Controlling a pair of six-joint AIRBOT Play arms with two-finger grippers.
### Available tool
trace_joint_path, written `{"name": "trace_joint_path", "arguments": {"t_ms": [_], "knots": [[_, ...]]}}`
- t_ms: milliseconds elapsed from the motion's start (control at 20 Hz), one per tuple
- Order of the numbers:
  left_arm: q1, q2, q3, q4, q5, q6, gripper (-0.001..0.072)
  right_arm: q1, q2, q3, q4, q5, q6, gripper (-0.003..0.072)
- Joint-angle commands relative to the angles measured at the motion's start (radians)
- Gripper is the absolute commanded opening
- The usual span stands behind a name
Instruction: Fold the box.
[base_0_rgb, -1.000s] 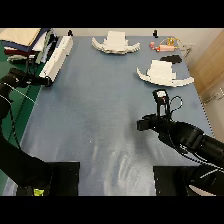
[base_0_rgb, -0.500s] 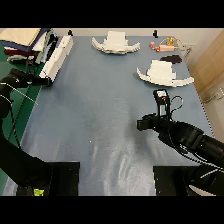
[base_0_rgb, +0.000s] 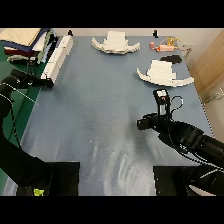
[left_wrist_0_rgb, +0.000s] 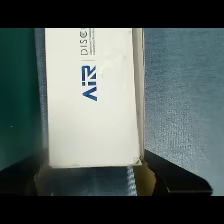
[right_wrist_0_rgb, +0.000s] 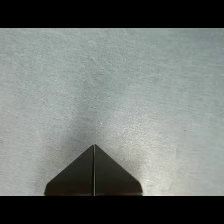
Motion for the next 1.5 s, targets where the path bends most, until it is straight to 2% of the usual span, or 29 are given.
{"name": "trace_joint_path", "arguments": {"t_ms": [0,200,350,400,450,500,650,850,1000,1100,1300,1450], "knots": [[0.018,0.030,0.002,0.059,-0.074,-0.006,0.0705,0.000,0.000,0.001,-0.005,0.000,0.000,0.0003],[0.063,0.132,0.002,0.188,-0.212,-0.084,0.0705,0.000,0.000,0.001,-0.004,-0.001,0.006,0.0003],[0.092,0.220,0.002,0.288,-0.351,-0.135,0.0703,0.000,0.000,0.003,0.012,-0.017,0.089,0.0003],[0.097,0.247,0.001,0.294,-0.395,-0.155,0.0590,0.000,-0.003,0.011,0.026,-0.031,0.092,0.0003],[0.102,0.276,0.002,0.294,-0.451,-0.192,0.0196,-0.001,-0.012,0.029,0.027,-0.045,0.092,0.0003],[0.101,0.300,0.001,0.282,-0.491,-0.203,0.0016,-0.009,-0.028,0.060,0.028,-0.058,0.090,0.0003],[0.054,0.362,0.002,0.147,-0.578,-0.209,0.0015,-0.070,-0.123,0.213,0.075,-0.062,-0.027,0.0003],[-0.161,0.397,0.002,0.126,-0.661,-0.281,0.0014,-0.164,-0.367,0.539,0.343,-0.102,-0.377,0.0003],[-0.330,0.391,0.002,0.128,-0.660,-0.344,0.0015,-0.170,-0.575,0.790,0.509,-0.246,-0.605,0.0003],[-0.405,0.390,0.001,0.130,-0.661,-0.407,0.0015,-0.167,-0.684,0.899,0.567,-0.344,-0.637,0.0003],[-0.470,0.391,0.001,0.127,-0.667,-0.445,0.0016,-0.165,-0.778,0.940,0.657,-0.394,-0.643,0.0003],[-0.473,0.391,0.001,0.124,-0.676,-0.445,0.0016,-0.166,-0.791,0.939,0.651,-0.394,-0.643,0.0003]]}}
